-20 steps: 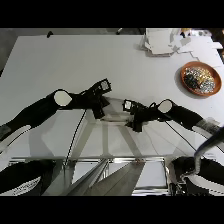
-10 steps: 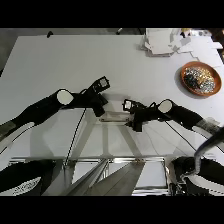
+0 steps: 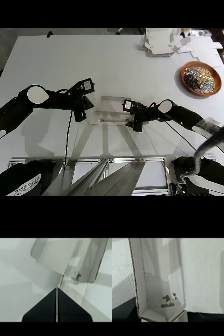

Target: Fold the box and place the chain.

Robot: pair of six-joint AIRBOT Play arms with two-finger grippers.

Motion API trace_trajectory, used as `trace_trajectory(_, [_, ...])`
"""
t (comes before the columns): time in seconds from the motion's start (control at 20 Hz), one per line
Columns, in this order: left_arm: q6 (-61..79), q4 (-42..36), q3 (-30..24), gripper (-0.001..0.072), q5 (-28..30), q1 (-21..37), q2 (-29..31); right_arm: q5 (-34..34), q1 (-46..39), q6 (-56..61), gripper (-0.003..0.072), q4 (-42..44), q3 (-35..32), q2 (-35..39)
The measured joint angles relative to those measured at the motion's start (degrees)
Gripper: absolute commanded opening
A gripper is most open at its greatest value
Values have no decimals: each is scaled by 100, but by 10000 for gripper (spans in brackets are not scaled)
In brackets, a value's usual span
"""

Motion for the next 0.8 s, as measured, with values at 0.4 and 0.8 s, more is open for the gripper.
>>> trace_trajectory(0.4, [1818, -415, -903, 11, 737, 90, -592, 0, 0, 0, 364, 2, 0, 0])
trace_trajectory(0.8, [2444, -494, -1001, 233, 1141, 31, -868, 0, 0, 2, 364, 2, 0, 0])
